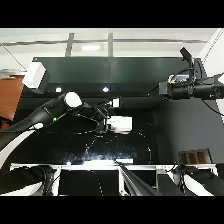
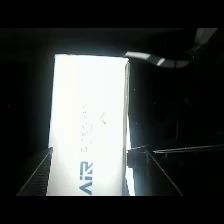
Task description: Fold the box and place the chain.
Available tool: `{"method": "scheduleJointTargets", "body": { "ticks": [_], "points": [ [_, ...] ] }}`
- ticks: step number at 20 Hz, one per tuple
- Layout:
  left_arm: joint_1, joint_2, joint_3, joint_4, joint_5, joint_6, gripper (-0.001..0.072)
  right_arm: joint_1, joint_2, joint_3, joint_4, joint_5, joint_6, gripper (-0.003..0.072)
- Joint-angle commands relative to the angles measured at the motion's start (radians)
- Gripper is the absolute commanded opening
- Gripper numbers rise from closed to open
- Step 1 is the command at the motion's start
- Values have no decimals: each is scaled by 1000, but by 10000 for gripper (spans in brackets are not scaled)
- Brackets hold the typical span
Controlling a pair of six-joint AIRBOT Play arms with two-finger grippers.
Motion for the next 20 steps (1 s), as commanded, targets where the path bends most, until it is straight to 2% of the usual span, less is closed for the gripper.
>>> {"method": "scheduleJointTargets", "body": {
  "ticks": [1, 3, 6, 12, 20],
  "points": [
    [-9, -16, 4, -15, 57, 13, 710, 1, 0, 0, -7, -3, 0, 25],
    [-9, -20, 4, -15, 70, 12, 708, 1, 0, 0, -7, -3, 0, 25],
    [-9, -38, 4, -16, 21, 0, 708, 1, 0, 0, -7, -4, 0, 25],
    [-9, -53, 4, -40, 59, 1, 708, 1, 0, 0, -7, -6, 0, 25],
    [-9, -65, 4, -37, 58, 1, 710, 1, 0, 0, -29, -6, 0, 25]
  ]
}}
